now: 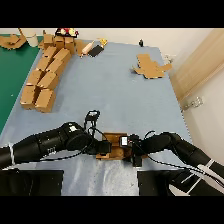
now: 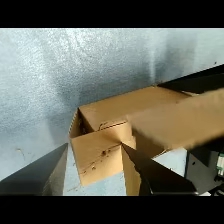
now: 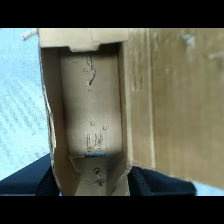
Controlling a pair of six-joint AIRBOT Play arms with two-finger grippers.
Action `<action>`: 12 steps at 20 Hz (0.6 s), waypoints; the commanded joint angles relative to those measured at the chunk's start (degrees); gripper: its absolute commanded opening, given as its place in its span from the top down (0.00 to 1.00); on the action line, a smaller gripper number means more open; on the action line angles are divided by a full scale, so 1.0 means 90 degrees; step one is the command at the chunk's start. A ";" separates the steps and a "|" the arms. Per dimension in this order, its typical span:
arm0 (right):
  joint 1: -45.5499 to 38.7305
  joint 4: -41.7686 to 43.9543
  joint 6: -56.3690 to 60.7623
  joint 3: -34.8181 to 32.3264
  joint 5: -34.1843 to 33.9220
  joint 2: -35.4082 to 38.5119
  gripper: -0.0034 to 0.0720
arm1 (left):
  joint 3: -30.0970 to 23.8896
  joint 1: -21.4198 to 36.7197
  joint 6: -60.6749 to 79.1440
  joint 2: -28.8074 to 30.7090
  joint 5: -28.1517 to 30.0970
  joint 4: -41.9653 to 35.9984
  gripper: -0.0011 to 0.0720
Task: Fold the box.
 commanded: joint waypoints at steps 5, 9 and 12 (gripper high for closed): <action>0.0002 0.0000 0.0002 0.0002 -0.0005 -0.0002 0.30 | 0.0274 -0.0474 -0.0585 -0.0420 -0.0267 0.0304 0.27; 0.0002 0.0002 0.0002 0.0002 -0.0005 -0.0005 0.30 | 0.0544 -0.0583 -0.0984 -0.0758 -0.0410 0.0743 0.27; 0.0002 0.0000 0.0002 0.0002 -0.0002 -0.0005 0.30 | 0.0614 -0.0583 -0.1027 -0.0901 -0.0495 0.0758 0.27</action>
